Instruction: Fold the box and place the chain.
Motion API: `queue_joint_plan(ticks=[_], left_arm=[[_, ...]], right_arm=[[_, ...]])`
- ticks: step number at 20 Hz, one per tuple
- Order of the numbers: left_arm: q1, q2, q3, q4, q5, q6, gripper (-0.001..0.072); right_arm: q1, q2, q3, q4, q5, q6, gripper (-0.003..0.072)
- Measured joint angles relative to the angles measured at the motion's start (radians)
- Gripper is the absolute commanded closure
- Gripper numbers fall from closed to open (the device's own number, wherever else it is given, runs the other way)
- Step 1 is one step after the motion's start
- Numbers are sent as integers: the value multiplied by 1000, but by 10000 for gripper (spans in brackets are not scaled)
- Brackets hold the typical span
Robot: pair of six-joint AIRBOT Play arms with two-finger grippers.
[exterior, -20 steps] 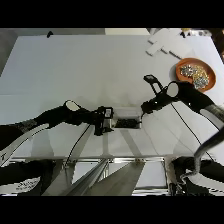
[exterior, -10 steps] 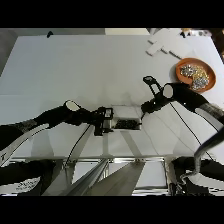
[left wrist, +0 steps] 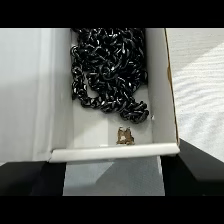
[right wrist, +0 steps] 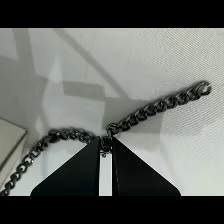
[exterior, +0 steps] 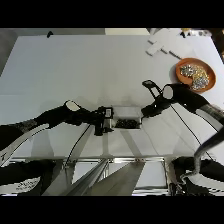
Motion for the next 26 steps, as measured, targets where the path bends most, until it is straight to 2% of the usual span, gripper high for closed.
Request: queue_joint_plan(ticks=[5, 13, 17, 21, 26], left_arm=[[0, 0, 0, 1, -1, 2, 697], [0, 0, 0, 1, -2, 2, 697], [0, 0, 0, 1, -2, 2, 697], [0, 0, 0, 1, -2, 2, 697], [0, 0, 0, 1, -2, 2, 697]], right_arm=[[0, 137, 0, -13, 45, 2, 676], [0, 472, 0, 6, 138, -6, 676], [0, 623, 0, 64, 163, -26, 675], [8, 692, 0, 220, 171, -95, 675], [80, 687, -1, 354, 72, -169, 675]])
